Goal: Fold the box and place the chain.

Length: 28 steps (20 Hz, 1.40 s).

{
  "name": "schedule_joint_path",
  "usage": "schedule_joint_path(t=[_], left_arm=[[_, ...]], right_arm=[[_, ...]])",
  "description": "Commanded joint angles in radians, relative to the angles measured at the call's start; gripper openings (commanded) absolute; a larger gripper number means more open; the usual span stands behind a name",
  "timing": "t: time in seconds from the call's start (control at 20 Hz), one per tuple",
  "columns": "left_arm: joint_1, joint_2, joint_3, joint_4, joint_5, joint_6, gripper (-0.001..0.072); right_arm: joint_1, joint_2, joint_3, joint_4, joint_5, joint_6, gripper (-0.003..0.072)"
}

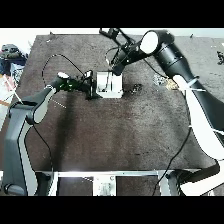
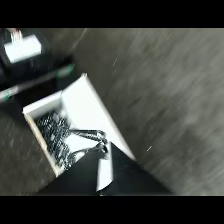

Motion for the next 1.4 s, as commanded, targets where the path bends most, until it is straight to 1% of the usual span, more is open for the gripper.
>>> schedule_joint_path(t=[0.0, 0.05, 0.15, 0.3, 0.45, 0.5, 0.55, 0.6, 0.65, 0.85, 1.1, 1.25, 1.3, 1.35], left_arm=[[0.000, 0.000, 0.000, 0.000, 0.000, 0.000, 0.0531], [0.000, 0.000, 0.000, 0.000, 0.000, 0.000, 0.0531], [0.000, 0.000, 0.000, 0.000, 0.000, 0.000, 0.0531], [0.000, 0.000, 0.000, 0.000, 0.000, 0.000, 0.0531], [0.000, 0.000, 0.000, 0.000, 0.000, 0.000, 0.0531], [0.000, 0.000, 0.000, 0.000, 0.000, 0.000, 0.0531], [0.000, 0.000, 0.000, 0.000, 0.000, 0.000, 0.0531], [0.000, 0.000, 0.000, 0.000, 0.000, 0.000, 0.0531], [0.000, 0.000, 0.000, 0.000, 0.000, 0.000, 0.0531], [0.000, 0.000, 0.000, 0.000, 0.000, 0.000, 0.0531], [0.000, 0.000, 0.000, 0.000, 0.000, 0.000, 0.0531], [0.000, 0.000, 0.000, 0.000, 0.000, 0.000, 0.0531], [0.000, 0.000, 0.000, 0.000, 0.000, 0.000, 0.0531], [0.000, 0.000, 0.000, 0.000, 0.000, 0.000, 0.0531]], right_arm=[[-0.046, -0.068, 0.000, -0.077, 0.101, 0.056, 0.0361], [-0.074, -0.076, 0.000, -0.069, 0.131, 0.056, 0.0274], [-0.136, -0.095, -0.001, -0.030, 0.183, 0.056, 0.0278], [-0.219, -0.147, -0.002, 0.005, 0.198, 0.031, 0.0277], [-0.259, -0.229, -0.002, 0.034, 0.209, -0.104, 0.0279], [-0.259, -0.254, -0.002, 0.036, 0.216, -0.166, 0.0313], [-0.259, -0.280, -0.002, 0.037, 0.216, -0.205, 0.0382], [-0.259, -0.301, -0.002, 0.036, 0.214, -0.229, 0.0377], [-0.259, -0.318, -0.002, 0.036, 0.210, -0.241, 0.0341], [-0.259, -0.359, -0.002, 0.054, 0.172, -0.279, 0.0339], [-0.259, -0.366, -0.002, 0.055, 0.106, -0.280, 0.0338], [-0.259, -0.380, -0.002, 0.053, 0.110, -0.298, 0.0337], [-0.259, -0.383, -0.002, 0.043, 0.120, -0.299, 0.0240], [-0.259, -0.383, -0.002, 0.042, 0.130, -0.303, 0.0114]])
